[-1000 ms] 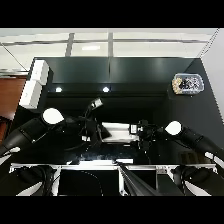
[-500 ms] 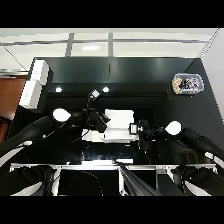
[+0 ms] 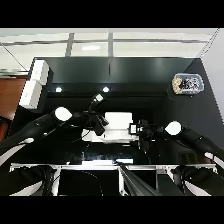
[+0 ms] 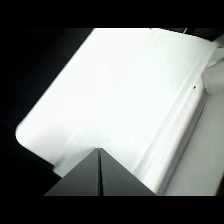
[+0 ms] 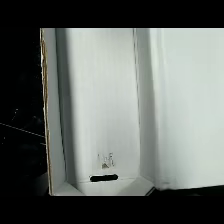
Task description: Fold the box and place the chain.
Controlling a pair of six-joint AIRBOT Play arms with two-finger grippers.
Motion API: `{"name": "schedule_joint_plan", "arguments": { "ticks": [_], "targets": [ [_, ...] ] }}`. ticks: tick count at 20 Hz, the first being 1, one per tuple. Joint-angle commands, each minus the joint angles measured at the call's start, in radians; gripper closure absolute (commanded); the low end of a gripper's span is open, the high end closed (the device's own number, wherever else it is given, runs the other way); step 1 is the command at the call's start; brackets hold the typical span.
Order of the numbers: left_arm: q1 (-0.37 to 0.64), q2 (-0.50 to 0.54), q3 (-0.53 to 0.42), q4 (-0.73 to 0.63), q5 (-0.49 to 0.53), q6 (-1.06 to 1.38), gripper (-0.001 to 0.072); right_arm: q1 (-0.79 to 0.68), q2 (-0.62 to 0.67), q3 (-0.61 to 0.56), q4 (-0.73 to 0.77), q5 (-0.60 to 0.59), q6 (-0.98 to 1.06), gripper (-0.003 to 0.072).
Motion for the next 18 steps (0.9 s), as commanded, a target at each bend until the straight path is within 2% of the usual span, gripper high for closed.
{"name": "schedule_joint_plan", "arguments": {
  "ticks": [1,3,5,6,7,8,10,12,15,18],
  "targets": [
    [0.065,0.127,0.000,0.055,-0.144,-0.002,0.0684,0.000,0.000,0.001,0.000,-0.011,0.001,0.0255],
    [0.102,0.196,-0.010,0.134,-0.299,0.000,0.0679,0.000,0.000,0.001,0.000,-0.026,0.001,0.0255],
    [0.114,0.232,-0.026,0.252,-0.422,0.011,0.0599,0.000,0.000,0.001,0.000,-0.025,0.001,0.0255],
    [0.113,0.238,-0.035,0.308,-0.436,0.011,0.0443,0.000,0.000,0.001,0.000,-0.024,0.001,0.0255],
    [0.112,0.236,-0.043,0.357,-0.410,0.016,0.0075,0.000,0.000,0.001,0.000,-0.024,0.001,0.0255],
    [0.112,0.234,-0.052,0.385,-0.365,0.016,-0.0007,0.000,0.000,0.001,0.000,-0.023,0.001,0.0255],
    [0.112,0.225,-0.066,0.417,-0.270,0.074,-0.0005,0.000,0.000,0.001,0.000,-0.023,0.001,0.0255],
    [0.109,0.197,-0.069,0.395,-0.221,0.285,-0.0004,0.000,0.000,0.001,0.000,-0.023,0.001,0.0255],
    [0.098,0.131,-0.069,0.283,-0.197,0.455,0.0021,0.000,0.000,0.001,0.000,-0.023,0.001,0.0254],
    [0.059,0.071,-0.067,0.206,-0.197,0.474,0.0021,0.000,0.000,0.001,0.000,-0.023,0.001,0.0255]
  ]
}}
